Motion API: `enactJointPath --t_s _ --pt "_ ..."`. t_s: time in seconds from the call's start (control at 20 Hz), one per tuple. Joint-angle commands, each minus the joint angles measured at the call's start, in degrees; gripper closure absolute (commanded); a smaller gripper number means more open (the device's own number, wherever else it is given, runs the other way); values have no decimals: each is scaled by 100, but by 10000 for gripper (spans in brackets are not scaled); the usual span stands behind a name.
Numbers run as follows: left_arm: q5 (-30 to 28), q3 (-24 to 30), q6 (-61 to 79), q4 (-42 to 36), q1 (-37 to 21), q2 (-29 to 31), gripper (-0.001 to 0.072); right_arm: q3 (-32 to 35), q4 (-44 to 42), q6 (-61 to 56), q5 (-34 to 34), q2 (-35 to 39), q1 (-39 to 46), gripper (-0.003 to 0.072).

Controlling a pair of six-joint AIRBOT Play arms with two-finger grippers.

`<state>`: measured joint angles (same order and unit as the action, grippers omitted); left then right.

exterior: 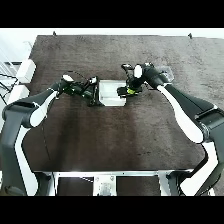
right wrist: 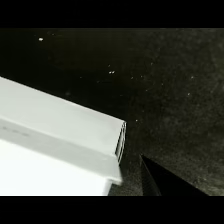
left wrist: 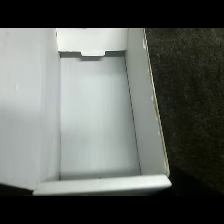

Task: Fold the box and place the chain.

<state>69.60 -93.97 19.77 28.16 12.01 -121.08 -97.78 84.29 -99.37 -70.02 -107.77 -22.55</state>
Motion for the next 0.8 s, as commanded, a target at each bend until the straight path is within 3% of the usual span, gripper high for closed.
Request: enactJointPath --t_s 0.0,0.55,0.65,0.75 --pt "-2 -4 2 4 -4 0 252 -485 437 -348 -599 -260 -142 241" --pt "-4 -4 2 4 -4 0 252 -597 509 -1294 -688 -439 -203 332" --pt "-4 -4 2 4 -4 0 252 -597 507 -1567 -649 -457 -205 424" --pt "-4 -4 2 4 -4 0 252 -605 490 -1727 -584 -461 -245 434"
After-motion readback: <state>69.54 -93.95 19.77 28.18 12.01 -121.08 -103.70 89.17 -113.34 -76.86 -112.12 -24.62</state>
